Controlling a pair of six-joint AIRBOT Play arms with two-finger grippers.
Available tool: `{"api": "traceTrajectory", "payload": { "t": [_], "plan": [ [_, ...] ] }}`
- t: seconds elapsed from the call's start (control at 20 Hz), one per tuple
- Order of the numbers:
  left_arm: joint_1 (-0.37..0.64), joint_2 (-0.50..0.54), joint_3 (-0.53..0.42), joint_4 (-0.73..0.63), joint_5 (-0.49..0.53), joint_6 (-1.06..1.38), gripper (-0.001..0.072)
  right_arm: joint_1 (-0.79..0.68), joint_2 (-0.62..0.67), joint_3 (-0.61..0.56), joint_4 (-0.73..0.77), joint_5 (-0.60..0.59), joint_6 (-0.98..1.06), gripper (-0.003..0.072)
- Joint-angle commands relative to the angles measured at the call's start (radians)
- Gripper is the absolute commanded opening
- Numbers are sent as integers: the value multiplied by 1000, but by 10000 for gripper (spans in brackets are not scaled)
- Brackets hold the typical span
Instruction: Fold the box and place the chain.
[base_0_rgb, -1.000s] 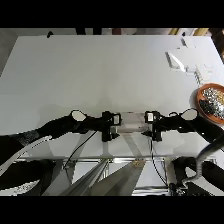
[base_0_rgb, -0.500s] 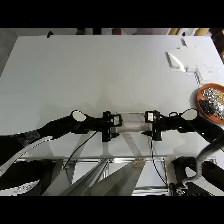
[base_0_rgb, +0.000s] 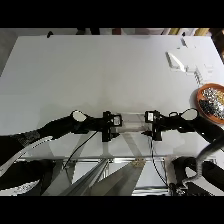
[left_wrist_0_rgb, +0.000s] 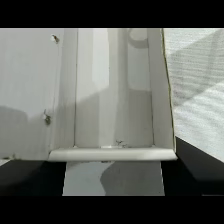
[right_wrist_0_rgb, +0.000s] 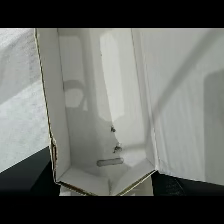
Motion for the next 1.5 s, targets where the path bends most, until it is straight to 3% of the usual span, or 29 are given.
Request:
{"api": "traceTrajectory", "payload": {
  "t": [0.0, 0.65, 0.7, 0.75, 0.8, 1.25, 1.45],
  "plan": [
    [-1, 0, 0, 0, -3, 0, 314, 0, 0, 1, 0, 1, 0, 336],
    [-1, 0, 0, 0, -3, 0, 314, 0, 2, 1, -1, -19, 3, 340],
    [-1, 0, 0, 0, -3, 0, 314, 0, 3, 1, -5, -18, 4, 441],
    [-1, 0, 0, 0, -3, 0, 314, 0, 9, 1, -11, -18, 7, 660],
    [-1, 0, 0, 0, -3, 0, 314, 0, 19, 1, -26, -19, 18, 694],
    [-1, 0, 0, 0, -3, 0, 314, 0, 226, 2, -414, 87, 400, 687],
    [-1, 0, 0, 0, -3, 0, 314, 0, 388, 2, -438, 163, 536, 629]
  ]
}}
